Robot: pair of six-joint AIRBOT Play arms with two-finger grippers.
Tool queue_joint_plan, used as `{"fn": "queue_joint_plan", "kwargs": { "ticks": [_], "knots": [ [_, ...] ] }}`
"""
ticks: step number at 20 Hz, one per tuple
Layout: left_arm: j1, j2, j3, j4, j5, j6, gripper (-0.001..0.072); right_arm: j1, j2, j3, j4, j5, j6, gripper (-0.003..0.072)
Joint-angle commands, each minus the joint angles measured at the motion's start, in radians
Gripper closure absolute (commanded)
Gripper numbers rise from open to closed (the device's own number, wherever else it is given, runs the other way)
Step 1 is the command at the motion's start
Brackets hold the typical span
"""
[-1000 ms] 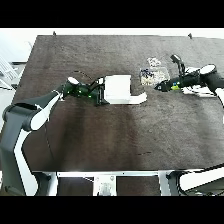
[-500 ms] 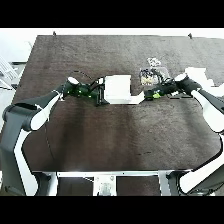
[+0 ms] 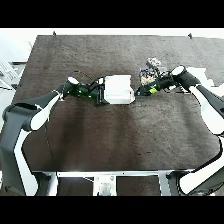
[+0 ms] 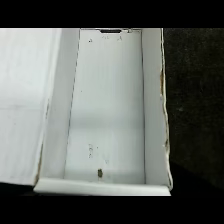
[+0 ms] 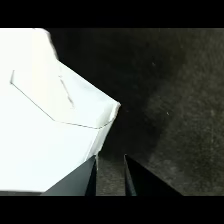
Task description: Fold the box and place the chain.
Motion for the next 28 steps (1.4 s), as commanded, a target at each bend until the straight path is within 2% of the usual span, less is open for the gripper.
{"fn": "queue_joint_plan", "kwargs": {
  "ticks": [1,3,8,9,10,22,28],
  "knots": [
    [0.0,0.0,0.0,0.0,0.001,0.0,0.009,0.005,0.014,0.01,0.018,0.011,0.006,0.0402],
    [0.0,0.0,0.0,0.0,0.001,0.0,0.009,0.012,0.014,0.01,0.018,0.011,0.006,0.0305],
    [0.0,0.0,0.0,0.0,0.001,0.0,0.009,0.034,0.014,0.01,0.043,0.018,0.006,0.0288],
    [0.0,0.0,0.0,0.0,0.001,0.0,0.009,0.043,0.014,0.01,0.043,0.018,0.006,0.0237],
    [0.0,0.0,0.0,0.0,0.001,0.0,0.009,0.052,0.014,0.01,0.043,0.018,0.006,0.0218],
    [0.0,0.0,0.0,0.0,0.0,0.0,0.009,0.095,0.014,0.021,0.038,0.011,0.017,0.0218],
    [0.0,0.0,0.0,0.0,-0.001,0.0,0.009,0.114,0.014,0.048,-0.067,-0.03,0.101,0.0222]
  ]
}}
